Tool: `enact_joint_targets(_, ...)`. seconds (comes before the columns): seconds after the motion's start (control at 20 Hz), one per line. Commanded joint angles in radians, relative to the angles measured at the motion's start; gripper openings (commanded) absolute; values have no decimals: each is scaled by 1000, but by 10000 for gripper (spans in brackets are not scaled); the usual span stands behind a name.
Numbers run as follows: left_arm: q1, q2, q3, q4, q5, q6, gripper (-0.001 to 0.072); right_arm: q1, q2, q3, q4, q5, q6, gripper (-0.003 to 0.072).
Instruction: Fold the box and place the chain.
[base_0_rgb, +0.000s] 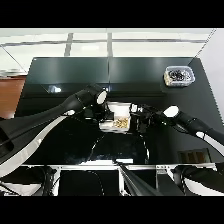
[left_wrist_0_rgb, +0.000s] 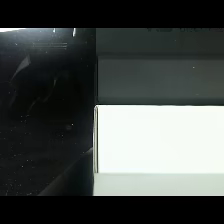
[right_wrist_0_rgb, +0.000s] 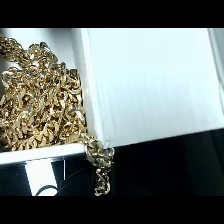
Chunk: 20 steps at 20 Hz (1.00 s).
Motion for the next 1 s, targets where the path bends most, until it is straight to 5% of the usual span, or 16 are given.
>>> enact_joint_targets(0.0,0,0,1,1,0,0,31,-2,20,-1,-40,-5,89,13)
enact_joint_targets(0.3,0,0,1,1,0,0,31,-66,267,-1,-394,51,721,13)
enact_joint_targets(0.4,1,0,1,1,0,0,31,-81,365,8,-375,158,873,13)
enact_joint_targets(0.55,1,0,1,1,0,0,31,-81,429,19,-64,264,961,14)
enact_joint_targets(0.7,0,0,1,1,0,0,31,-79,428,19,283,245,960,14)
enact_joint_targets(0.95,1,0,1,1,0,0,31,-79,428,23,444,294,960,14)
